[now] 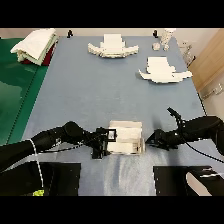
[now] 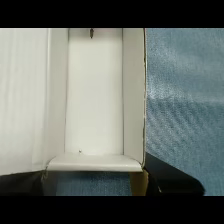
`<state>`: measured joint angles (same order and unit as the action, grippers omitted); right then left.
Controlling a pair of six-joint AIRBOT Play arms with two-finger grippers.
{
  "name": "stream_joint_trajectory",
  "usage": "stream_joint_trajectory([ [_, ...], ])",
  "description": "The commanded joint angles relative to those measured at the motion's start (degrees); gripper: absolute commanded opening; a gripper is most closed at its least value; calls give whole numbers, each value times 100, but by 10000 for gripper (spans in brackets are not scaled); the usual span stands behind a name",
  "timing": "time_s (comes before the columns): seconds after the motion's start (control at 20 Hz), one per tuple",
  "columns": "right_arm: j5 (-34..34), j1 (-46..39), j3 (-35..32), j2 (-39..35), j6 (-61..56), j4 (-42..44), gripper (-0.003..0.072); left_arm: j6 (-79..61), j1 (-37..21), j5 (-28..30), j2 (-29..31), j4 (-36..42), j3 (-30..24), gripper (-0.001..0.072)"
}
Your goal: Fold the box.
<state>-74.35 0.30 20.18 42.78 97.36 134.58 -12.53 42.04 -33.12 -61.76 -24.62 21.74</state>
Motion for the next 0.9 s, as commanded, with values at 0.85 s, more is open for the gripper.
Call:
stream_joint_trajectory([
  [0.85, 1880, 3460, 988, 745, -2855, -2411, 383, -4, 2, 0, 0, -2, 4, 441],
])
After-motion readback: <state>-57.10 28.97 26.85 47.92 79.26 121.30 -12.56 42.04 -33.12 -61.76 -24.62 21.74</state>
